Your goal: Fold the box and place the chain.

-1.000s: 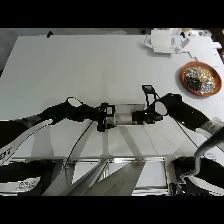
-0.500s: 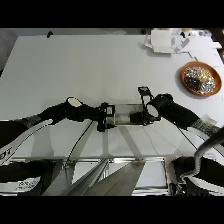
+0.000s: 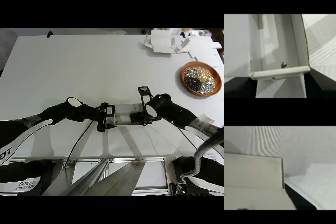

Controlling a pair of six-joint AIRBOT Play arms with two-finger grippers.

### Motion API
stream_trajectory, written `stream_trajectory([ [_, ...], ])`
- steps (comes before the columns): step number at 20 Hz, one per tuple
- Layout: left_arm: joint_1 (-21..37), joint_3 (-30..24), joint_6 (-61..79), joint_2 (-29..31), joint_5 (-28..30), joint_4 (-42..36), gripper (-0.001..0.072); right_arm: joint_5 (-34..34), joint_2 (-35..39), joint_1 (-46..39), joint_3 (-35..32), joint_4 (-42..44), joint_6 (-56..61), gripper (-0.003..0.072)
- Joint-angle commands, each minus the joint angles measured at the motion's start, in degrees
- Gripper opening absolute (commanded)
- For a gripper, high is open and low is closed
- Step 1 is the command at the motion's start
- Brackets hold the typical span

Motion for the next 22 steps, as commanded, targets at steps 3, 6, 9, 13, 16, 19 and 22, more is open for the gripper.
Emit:
stream_trajectory([
  [3,0.0,0.0,-0.2,0.0,0.0,0.0,0.0108,-0.9,0.0,-0.1,0.1,-0.1,0.3,0.0197],
  [6,0.0,0.0,-0.2,0.0,0.0,0.0,0.0108,-1.2,-0.3,-0.1,0.1,-0.1,0.9,0.0161],
  [9,0.0,0.0,-0.2,0.0,0.0,0.0,0.0108,0.0,-1.7,0.0,0.1,0.5,0.9,0.0097],
  [13,0.0,0.0,-0.2,0.0,0.0,0.0,0.0108,1.8,-2.1,0.0,0.1,1.0,0.6,0.0019],
  [16,0.0,0.0,-0.2,0.0,0.0,0.0,0.0108,1.4,-2.1,0.0,0.1,1.0,0.7,0.0138],
  [19,0.0,0.0,-0.2,0.0,0.0,0.0,0.0108,2.8,-1.2,0.0,0.1,1.0,0.6,0.0306],
  [22,0.0,0.0,-0.2,0.0,0.0,0.0,0.0108,4.4,3.1,0.0,0.1,1.0,-4.7,0.034],
])
